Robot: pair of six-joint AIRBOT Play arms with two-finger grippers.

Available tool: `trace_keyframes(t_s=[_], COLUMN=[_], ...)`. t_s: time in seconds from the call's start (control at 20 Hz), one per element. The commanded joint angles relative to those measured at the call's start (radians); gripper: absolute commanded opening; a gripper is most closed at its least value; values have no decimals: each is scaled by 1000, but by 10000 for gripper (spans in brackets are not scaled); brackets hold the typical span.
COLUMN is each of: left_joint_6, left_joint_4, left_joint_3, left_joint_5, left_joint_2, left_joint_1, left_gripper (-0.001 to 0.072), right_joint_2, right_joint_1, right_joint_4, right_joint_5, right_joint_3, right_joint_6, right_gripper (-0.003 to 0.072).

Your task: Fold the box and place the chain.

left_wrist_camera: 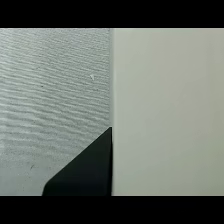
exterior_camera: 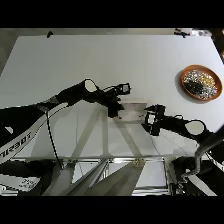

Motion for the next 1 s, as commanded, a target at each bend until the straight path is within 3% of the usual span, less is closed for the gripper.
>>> trace_keyframes(t_s=[0.0,0.95], left_joint_6=[1,1], left_joint_4=[0,0], left_joint_3=[0,0], left_joint_5=[0,0], left_joint_2=[0,0], left_joint_1=[0,0], left_gripper=[12,12], right_joint_2=[-18,-232], right_joint_1=[-105,-177], right_joint_4=[38,117], right_joint_5=[86,179], right_joint_3=[40,120], right_joint_6=[-66,-174], right_gripper=[703,702])
